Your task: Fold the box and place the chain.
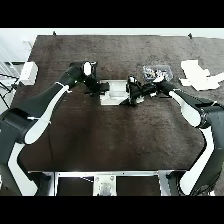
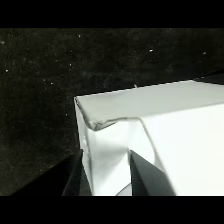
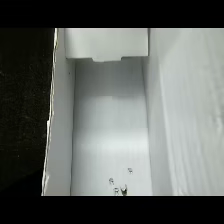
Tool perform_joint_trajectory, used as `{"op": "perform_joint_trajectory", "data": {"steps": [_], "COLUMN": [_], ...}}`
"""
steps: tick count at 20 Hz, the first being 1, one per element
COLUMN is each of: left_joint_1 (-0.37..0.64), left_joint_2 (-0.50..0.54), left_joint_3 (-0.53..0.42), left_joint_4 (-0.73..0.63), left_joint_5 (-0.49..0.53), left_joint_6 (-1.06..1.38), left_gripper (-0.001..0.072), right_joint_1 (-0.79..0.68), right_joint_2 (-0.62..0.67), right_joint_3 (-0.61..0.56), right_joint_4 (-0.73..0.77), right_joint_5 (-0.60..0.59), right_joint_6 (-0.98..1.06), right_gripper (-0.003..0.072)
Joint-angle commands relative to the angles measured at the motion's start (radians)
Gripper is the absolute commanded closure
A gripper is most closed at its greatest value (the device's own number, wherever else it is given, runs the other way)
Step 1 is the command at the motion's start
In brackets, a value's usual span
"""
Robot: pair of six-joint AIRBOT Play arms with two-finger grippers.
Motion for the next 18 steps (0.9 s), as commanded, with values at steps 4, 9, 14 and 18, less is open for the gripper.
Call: {"op": "perform_joint_trajectory", "data": {"steps": [4,9,14,18], "left_joint_1": [-0.004,-0.024,-0.045,-0.056], "left_joint_2": [-0.037,-0.081,-0.168,-0.185], "left_joint_3": [0.027,0.114,0.251,0.259], "left_joint_4": [0.058,0.124,0.178,0.224], "left_joint_5": [-0.041,-0.083,-0.21,-0.237], "left_joint_6": [-0.032,-0.061,-0.107,-0.142], "left_gripper": [0.0353,0.0354,0.0355,0.0356], "right_joint_1": [0.0,0.0,0.0,0.0], "right_joint_2": [-0.001,-0.001,-0.001,-0.001], "right_joint_3": [0.0,0.0,0.0,0.0], "right_joint_4": [0.0,0.0,0.0,0.0], "right_joint_5": [0.0,0.0,0.0,0.0], "right_joint_6": [0.0,0.0,0.0,0.0], "right_gripper": [0.0097,0.0097,0.0097,0.0097]}}
